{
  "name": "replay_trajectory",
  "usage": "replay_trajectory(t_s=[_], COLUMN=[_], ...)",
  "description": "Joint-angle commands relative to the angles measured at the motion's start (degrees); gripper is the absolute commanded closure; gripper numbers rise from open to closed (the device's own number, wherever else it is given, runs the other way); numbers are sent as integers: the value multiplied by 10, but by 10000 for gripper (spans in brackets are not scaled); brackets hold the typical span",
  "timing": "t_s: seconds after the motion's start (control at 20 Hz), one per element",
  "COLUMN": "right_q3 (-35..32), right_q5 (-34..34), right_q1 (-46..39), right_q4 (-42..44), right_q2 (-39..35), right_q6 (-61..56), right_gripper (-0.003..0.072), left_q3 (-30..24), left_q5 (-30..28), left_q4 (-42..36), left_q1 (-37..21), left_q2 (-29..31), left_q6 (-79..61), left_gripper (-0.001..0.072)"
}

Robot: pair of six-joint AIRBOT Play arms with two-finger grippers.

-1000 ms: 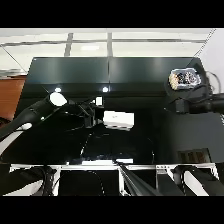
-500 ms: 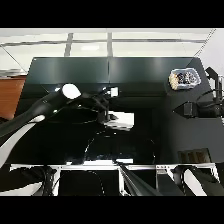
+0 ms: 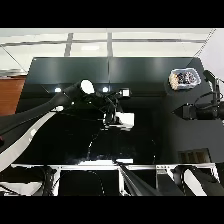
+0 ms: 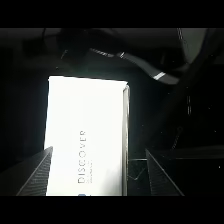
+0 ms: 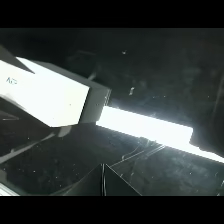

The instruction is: Fold the box and place the chain.

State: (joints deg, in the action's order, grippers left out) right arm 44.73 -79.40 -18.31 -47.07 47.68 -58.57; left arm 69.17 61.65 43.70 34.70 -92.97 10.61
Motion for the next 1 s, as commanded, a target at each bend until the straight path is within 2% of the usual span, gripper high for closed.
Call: replay_trajectory(t_s=[0.0, 0.3, 0.95], right_q3=[0, -1, -2], right_q5=[13, 15, 16], right_q1=[0, 0, 0], right_q4=[-2, -2, -2], right_q2=[0, 0, 0], right_q6=[5, 5, 5], right_gripper=[664, 663, 663], left_q3=[5, 39, 46], left_q5=[10, 14, 2], left_q4=[15, 15, 27], left_q1=[1, 1, 1], left_q2=[-6, -6, -6], left_q6=[5, 6, 46], left_gripper=[-1, -1, -1])
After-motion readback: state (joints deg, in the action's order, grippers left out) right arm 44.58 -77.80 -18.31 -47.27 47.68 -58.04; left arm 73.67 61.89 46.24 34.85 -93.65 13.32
